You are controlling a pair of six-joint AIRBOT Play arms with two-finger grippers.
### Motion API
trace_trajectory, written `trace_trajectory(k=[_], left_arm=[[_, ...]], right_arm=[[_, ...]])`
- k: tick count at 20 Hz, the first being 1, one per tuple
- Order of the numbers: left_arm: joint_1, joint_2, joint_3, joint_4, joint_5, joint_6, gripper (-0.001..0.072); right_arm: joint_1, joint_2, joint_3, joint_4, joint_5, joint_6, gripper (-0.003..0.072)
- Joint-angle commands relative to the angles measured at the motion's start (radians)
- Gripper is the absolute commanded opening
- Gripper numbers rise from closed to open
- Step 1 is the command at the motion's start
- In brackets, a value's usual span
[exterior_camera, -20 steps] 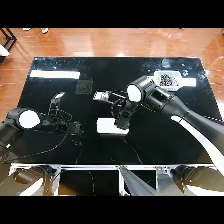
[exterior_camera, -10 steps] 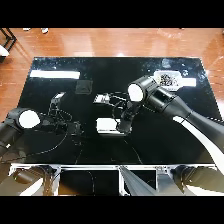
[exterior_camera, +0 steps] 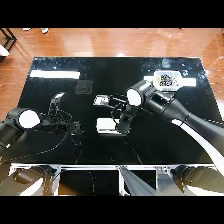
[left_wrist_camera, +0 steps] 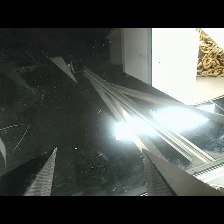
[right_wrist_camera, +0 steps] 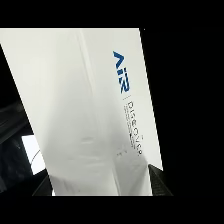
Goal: Fold the box and place the chain.
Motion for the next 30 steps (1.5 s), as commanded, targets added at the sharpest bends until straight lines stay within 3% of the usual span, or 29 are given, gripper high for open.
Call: trace_trajectory(k=[1, 8, 18, 30], left_arm=[[0.001, -0.001, 0.000, 0.000, 0.001, 0.000, 0.0633], [0.001, -0.001, 0.000, 0.000, 0.001, 0.000, 0.0632], [0.001, -0.001, 0.000, 0.000, 0.001, 0.000, 0.0632], [0.001, -0.001, 0.000, 0.000, 0.001, 0.000, 0.0632]], right_arm=[[0.003, 0.014, 0.027, 0.020, 0.035, 0.021, 0.0682], [-0.017, 0.039, 0.058, 0.019, 0.006, 0.034, 0.0682], [-0.019, -0.008, 0.013, -0.011, -0.036, 0.033, 0.0681], [-0.019, -0.012, 0.013, -0.010, -0.020, 0.001, 0.0661]])
